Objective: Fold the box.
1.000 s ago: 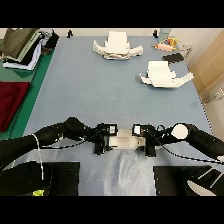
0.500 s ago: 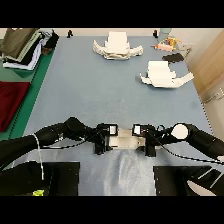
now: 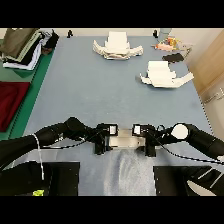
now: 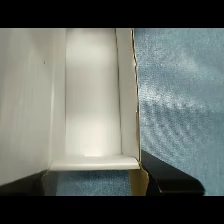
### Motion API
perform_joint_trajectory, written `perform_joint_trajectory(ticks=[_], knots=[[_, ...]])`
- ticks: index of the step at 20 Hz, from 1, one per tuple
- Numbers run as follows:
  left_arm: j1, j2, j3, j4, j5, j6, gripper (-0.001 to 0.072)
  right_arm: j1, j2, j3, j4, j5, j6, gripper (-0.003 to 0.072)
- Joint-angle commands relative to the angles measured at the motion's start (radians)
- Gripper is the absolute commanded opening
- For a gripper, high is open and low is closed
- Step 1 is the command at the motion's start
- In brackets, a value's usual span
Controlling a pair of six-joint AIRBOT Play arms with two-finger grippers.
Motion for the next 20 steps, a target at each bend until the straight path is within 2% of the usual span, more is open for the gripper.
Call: perform_joint_trajectory(ticks=[1, 5, 6, 7, 11, 15, 18, 20], knots=[[-0.001, 0.0, 0.001, 0.0, 0.001, 0.0, 0.0468, 0.0, 0.001, 0.001, 0.0, 0.0, 0.0, 0.0442], [-0.001, 0.0, 0.001, 0.0, 0.001, 0.0, 0.0468, 0.0, 0.001, 0.001, 0.0, 0.0, 0.0, 0.0443], [-0.001, 0.0, 0.001, 0.0, 0.001, 0.0, 0.0468, 0.0, 0.001, 0.001, 0.002, 0.001, 0.0, 0.0505], [-0.001, 0.0, 0.001, 0.0, 0.001, 0.0, 0.0468, 0.0, 0.002, 0.001, 0.0, -0.001, -0.001, 0.072], [-0.001, 0.0, 0.001, 0.0, 0.001, 0.0, 0.0468, 0.0, 0.021, 0.003, -0.019, -0.01, -0.01, 0.0716], [-0.001, 0.0, 0.001, 0.0, 0.001, 0.0, 0.0468, 0.0, 0.04, 0.003, -0.037, 0.038, -0.01, 0.0716], [-0.001, 0.0, 0.001, 0.0, 0.001, 0.0, 0.0468, -0.001, 0.084, 0.005, -0.095, 0.138, -0.005, 0.0715], [-0.001, 0.0, 0.001, 0.0, 0.001, 0.0, 0.0468, -0.001, 0.132, 0.026, -0.185, 0.22, 0.091, 0.0716]])
